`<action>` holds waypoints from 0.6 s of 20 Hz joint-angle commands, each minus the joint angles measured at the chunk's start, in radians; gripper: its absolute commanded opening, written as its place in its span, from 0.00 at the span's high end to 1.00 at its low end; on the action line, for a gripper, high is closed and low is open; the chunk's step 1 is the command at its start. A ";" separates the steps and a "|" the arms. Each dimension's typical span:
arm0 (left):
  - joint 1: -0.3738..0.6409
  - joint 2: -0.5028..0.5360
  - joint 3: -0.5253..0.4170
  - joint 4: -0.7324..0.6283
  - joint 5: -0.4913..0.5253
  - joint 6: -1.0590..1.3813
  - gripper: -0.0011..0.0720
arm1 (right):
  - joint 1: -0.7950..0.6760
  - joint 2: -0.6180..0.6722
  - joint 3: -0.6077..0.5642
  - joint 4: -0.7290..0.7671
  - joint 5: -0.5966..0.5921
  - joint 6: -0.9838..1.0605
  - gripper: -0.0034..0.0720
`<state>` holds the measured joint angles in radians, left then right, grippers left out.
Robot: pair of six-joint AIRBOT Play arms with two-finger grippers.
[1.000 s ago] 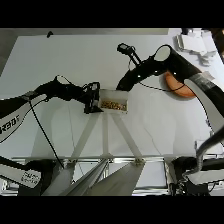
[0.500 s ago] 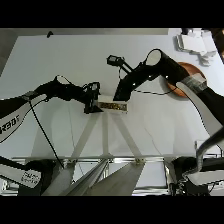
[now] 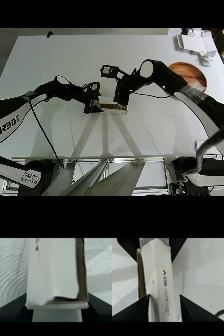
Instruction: Fold the box and place the chain.
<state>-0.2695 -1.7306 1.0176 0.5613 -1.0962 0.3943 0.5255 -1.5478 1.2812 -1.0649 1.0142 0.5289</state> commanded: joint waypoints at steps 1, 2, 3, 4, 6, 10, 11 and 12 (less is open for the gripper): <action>0.000 0.001 0.000 0.000 0.000 0.002 0.77 | 0.018 0.014 -0.055 -0.037 -0.063 -0.012 0.43; 0.000 0.001 0.000 0.000 0.000 0.002 0.77 | 0.027 0.014 -0.063 -0.037 -0.061 -0.012 0.45; 0.000 0.001 0.000 0.000 0.000 0.002 0.77 | 0.035 0.014 -0.070 -0.037 -0.060 -0.011 0.51; 0.000 0.001 0.000 0.000 0.000 0.002 0.77 | 0.043 0.014 -0.075 -0.037 -0.058 -0.011 0.52; 0.000 0.001 0.000 0.000 0.000 0.002 0.77 | 0.055 0.014 -0.079 -0.034 -0.039 -0.011 0.50; 0.000 0.001 0.000 0.000 0.000 0.002 0.77 | 0.061 0.014 -0.085 -0.031 -0.035 -0.010 0.45; 0.000 0.001 0.000 0.000 0.000 0.002 0.77 | 0.061 0.014 -0.090 -0.031 -0.035 -0.011 0.31; 0.000 0.001 0.000 0.000 0.000 0.002 0.77 | 0.061 0.013 -0.096 -0.031 -0.035 -0.011 0.31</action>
